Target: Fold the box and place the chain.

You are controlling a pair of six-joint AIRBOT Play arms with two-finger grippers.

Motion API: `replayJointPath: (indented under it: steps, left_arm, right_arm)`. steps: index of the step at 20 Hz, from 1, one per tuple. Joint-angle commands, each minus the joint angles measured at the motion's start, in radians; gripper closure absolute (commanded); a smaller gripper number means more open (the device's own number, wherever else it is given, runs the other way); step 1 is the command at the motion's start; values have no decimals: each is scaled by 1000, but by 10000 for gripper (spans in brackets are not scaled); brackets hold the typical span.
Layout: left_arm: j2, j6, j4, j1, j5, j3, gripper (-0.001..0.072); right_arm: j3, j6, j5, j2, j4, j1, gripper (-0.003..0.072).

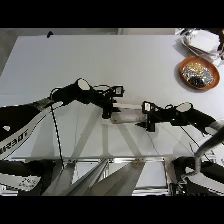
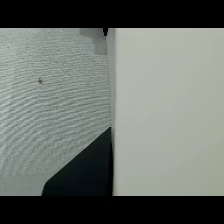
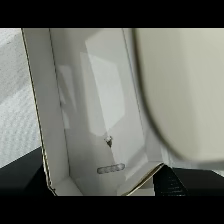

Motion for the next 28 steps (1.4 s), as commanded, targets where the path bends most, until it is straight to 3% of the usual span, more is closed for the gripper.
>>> replayJointPath:
  steps: [1, 25, 26, 28]
  left_arm:
    - [-1, 0, 0, 0, 1, 1, 700]
    - [0, 0, 0, 0, -8, 1, 693]
    - [2, 1, 0, 0, -6, 1, 609]
    - [13, 0, 0, 7, 0, 1, 262]
  right_arm:
    - [0, -1, -4, 0, -2, 1, 286]
    - [0, -1, -2, 0, -2, 1, 275]
    - [0, -1, -2, 0, -2, 1, 275]
    - [0, -1, -2, 0, -2, 1, 275]
